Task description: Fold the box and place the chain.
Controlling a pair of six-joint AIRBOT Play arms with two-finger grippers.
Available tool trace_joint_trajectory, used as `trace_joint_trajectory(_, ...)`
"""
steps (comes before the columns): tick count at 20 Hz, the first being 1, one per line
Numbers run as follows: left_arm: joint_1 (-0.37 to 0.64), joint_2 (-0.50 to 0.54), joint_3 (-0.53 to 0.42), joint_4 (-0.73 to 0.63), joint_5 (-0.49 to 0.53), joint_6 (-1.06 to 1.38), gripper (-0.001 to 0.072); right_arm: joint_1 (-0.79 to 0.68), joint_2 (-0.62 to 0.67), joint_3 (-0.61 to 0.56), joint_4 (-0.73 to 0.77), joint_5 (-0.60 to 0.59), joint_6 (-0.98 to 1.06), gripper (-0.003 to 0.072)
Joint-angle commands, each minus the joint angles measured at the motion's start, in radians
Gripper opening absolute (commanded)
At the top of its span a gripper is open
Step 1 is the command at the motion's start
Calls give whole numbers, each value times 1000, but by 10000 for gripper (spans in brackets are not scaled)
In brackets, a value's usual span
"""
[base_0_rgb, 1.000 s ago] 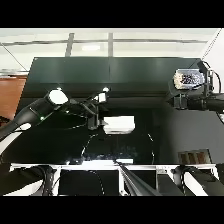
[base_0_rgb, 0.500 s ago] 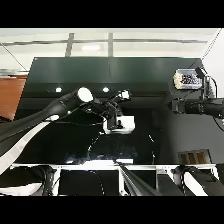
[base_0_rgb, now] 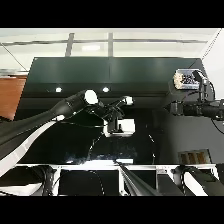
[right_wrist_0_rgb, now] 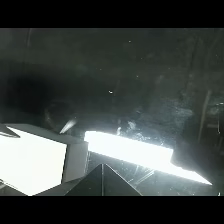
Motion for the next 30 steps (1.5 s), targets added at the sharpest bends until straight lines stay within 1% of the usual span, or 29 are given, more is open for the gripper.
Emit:
trace_joint_trajectory(1,-17,-1,1,42,2,-3,716,0,0,-1,0,-5,-4,16)
trace_joint_trajectory(4,-48,-2,1,137,7,-3,716,0,0,-1,0,-4,-3,16)
trace_joint_trajectory(6,-82,-7,0,244,60,-4,716,0,0,-1,0,-5,-3,16)
trace_joint_trajectory(8,-111,-15,0,302,105,-48,712,0,0,-1,0,-5,-3,16)
trace_joint_trajectory(9,-119,-14,5,320,104,-120,564,0,0,-1,0,-4,-3,16)
trace_joint_trajectory(10,-122,-6,24,374,79,-218,357,0,0,-1,2,-2,3,16)
trace_joint_trajectory(11,-111,10,42,443,68,-322,291,0,0,-1,3,1,8,16)
trace_joint_trajectory(12,-84,33,48,500,79,-385,291,0,0,-1,4,4,10,15)
trace_joint_trajectory(14,32,79,54,597,80,-460,291,0,0,-1,5,4,20,16)
trace_joint_trajectory(15,125,92,61,639,72,-516,291,0,0,-1,5,3,20,16)
trace_joint_trajectory(16,227,94,71,664,66,-571,291,0,0,-1,7,3,20,16)
trace_joint_trajectory(18,465,92,95,669,80,-665,292,0,0,-1,27,3,20,16)
trace_joint_trajectory(19,591,80,122,674,80,-793,291,0,0,-1,47,2,21,16)
trace_joint_trajectory(20,712,47,177,684,43,-1005,295,0,0,-1,68,0,36,16)
trace_joint_trajectory(21,809,4,236,668,-5,-1034,295,0,0,-1,87,-5,43,16)
trace_joint_trajectory(23,955,-95,370,626,-61,-929,295,0,0,-1,103,-8,58,16)
trace_joint_trajectory(24,1003,-151,452,626,-70,-929,295,0,0,-1,102,-7,67,15)
trace_joint_trajectory(26,1050,-272,626,627,-104,-883,295,0,0,-1,102,-7,76,16)
trace_joint_trajectory(28,1049,-371,772,626,-115,-828,295,0,0,-1,102,-4,91,16)
trace_joint_trajectory(30,1037,-452,872,604,-85,-831,295,0,0,-1,103,-2,112,16)
